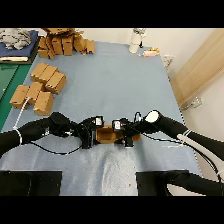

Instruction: Fold the box.

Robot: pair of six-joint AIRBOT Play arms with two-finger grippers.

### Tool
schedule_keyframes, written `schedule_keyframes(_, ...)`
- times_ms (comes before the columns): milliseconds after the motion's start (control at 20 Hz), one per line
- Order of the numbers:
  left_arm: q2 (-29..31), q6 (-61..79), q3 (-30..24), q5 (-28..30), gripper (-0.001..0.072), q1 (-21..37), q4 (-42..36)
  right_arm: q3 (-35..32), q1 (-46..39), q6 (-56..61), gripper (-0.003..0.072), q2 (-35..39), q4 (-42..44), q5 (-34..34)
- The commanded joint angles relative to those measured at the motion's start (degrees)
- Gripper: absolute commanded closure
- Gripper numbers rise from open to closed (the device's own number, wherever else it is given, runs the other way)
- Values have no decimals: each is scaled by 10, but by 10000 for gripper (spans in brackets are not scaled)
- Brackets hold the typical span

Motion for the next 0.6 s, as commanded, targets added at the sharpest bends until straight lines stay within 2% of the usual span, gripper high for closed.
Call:
schedule_keyframes(0, 0, 0, 0, 0, 230, 0, 0, 1, 0, 0, 173, 0, 0, 0)
schedule_keyframes(300, 0, 0, 0, 0, 230, 0, 0, 1, 0, 0, 173, 0, 1, 3)
schedule_keyframes(350, 0, 0, 0, 0, 230, 0, 0, 1, 0, 1, 147, 0, 2, 13)
schedule_keyframes(400, 0, 0, 0, 0, 230, 0, 0, 1, 0, 0, -34, 0, 2, 21)
schedule_keyframes(550, 0, 0, 0, 0, 230, 0, 0, 1, -6, 40, -34, 1, 2, 20)
